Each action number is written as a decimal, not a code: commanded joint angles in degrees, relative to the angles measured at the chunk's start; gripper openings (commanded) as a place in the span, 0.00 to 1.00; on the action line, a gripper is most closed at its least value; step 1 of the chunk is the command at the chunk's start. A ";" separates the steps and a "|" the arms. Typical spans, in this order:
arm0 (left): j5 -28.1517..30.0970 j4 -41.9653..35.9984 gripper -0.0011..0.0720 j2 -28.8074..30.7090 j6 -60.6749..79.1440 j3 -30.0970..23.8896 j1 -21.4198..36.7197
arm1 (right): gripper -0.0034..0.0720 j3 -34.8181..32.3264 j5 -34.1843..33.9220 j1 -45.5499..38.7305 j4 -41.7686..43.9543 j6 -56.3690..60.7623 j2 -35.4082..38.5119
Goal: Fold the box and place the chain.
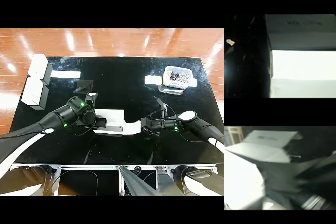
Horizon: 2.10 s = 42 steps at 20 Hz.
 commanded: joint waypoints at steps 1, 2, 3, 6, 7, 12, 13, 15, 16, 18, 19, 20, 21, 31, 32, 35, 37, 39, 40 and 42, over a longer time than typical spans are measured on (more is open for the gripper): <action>0.07 -0.02 0.04 0.04 0.17 0.00 0.00 | 0.64 1.86 0.42 2.75 3.19 -2.25 -0.09; 0.07 -0.02 0.04 0.04 0.15 0.00 0.00 | 0.64 2.49 0.63 3.08 3.19 -2.25 -0.09; 0.07 -0.02 0.04 0.04 0.17 0.00 0.00 | 0.64 2.93 0.74 3.23 3.21 -2.25 -0.09; 0.04 -0.39 0.04 0.04 0.17 0.00 0.00 | 0.64 3.52 1.16 3.45 3.28 -2.25 -0.09; -0.04 -0.46 0.04 0.04 0.17 0.02 0.00 | 0.71 3.52 1.51 3.45 3.41 -2.25 -0.09; 0.00 -0.85 0.04 0.04 0.17 0.02 0.00 | 0.99 6.38 4.15 4.90 2.80 0.20 -0.07; 0.00 -0.87 0.04 0.04 0.17 0.02 0.00 | 0.99 7.69 3.39 6.49 1.64 2.86 -0.09; -0.02 -1.03 0.04 0.04 0.17 0.02 0.00 | 0.99 11.47 -0.22 11.93 -4.92 11.43 -0.09; -0.02 -1.03 0.04 0.04 0.17 0.02 0.00 | 0.99 13.64 -3.23 15.52 -10.47 17.81 -0.09; -0.04 -1.01 0.04 0.04 0.17 0.02 0.00 | 0.99 18.10 -7.08 21.97 -24.63 32.94 -0.09; -0.13 -1.01 0.04 0.04 0.17 0.02 0.00 | 0.99 20.13 -7.32 24.52 -32.57 40.85 -0.09; -0.50 -1.05 0.04 0.04 0.15 0.02 0.00 | 0.99 21.90 -6.58 27.06 -41.11 49.07 -0.09; -1.16 -1.11 0.04 0.04 0.17 0.02 -0.02 | 0.99 23.04 -5.77 29.31 -48.57 56.43 -0.11; -1.49 -1.22 0.04 0.04 0.17 0.02 0.00 | 0.83 29.55 -2.93 37.31 -58.55 67.91 -8.07; -1.51 -1.22 0.04 0.04 0.17 0.02 -0.02 | 0.83 29.99 -2.80 37.35 -58.53 67.91 -8.31; -1.51 -1.22 0.04 0.04 0.17 0.02 0.00 | 0.83 30.45 -1.25 37.38 -58.53 67.84 -8.33; -1.49 -1.22 0.04 0.04 0.17 0.02 -0.02 | 0.83 30.45 -0.81 37.38 -58.36 67.08 -8.33; -1.49 -1.25 0.04 0.04 0.17 0.02 -0.02 | 0.84 30.45 -0.42 37.38 -58.36 66.36 -8.33; -1.49 -1.22 0.04 0.04 0.17 0.02 -0.02 | 0.88 30.45 -0.39 37.38 -58.36 66.07 -8.33; -1.49 -1.22 0.04 0.04 0.17 0.02 -0.02 | 1.00 30.47 -0.48 37.33 -57.66 63.78 -8.33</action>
